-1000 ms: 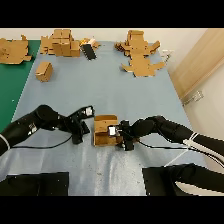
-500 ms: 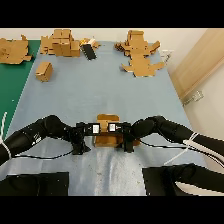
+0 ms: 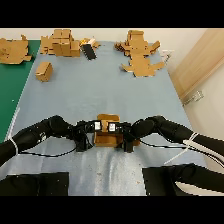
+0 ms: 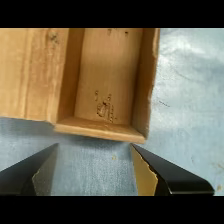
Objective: Fold the box.
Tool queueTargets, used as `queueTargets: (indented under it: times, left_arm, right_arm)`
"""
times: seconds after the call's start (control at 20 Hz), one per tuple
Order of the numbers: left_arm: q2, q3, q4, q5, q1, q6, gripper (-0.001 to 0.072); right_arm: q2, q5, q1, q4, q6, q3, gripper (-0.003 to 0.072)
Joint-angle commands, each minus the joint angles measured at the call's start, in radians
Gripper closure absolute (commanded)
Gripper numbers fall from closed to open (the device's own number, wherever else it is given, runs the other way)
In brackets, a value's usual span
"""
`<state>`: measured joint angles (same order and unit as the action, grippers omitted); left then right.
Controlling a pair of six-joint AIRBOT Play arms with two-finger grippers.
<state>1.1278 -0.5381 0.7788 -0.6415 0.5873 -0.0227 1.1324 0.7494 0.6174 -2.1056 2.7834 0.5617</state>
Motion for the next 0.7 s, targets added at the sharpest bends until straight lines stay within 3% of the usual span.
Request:
queueTargets:
  times: [0.0,0.65]
  left_arm:
    - [0.019,-0.015,-0.022,0.019,-0.001,0.000,-0.0011]
    - [0.019,-0.030,-0.015,0.014,0.083,0.004,-0.0011]
  right_arm:
    - [0.001,0.001,0.000,0.000,-0.001,0.000,0.0118]
    - [0.001,0.001,0.000,0.019,-0.001,0.000,0.0118]
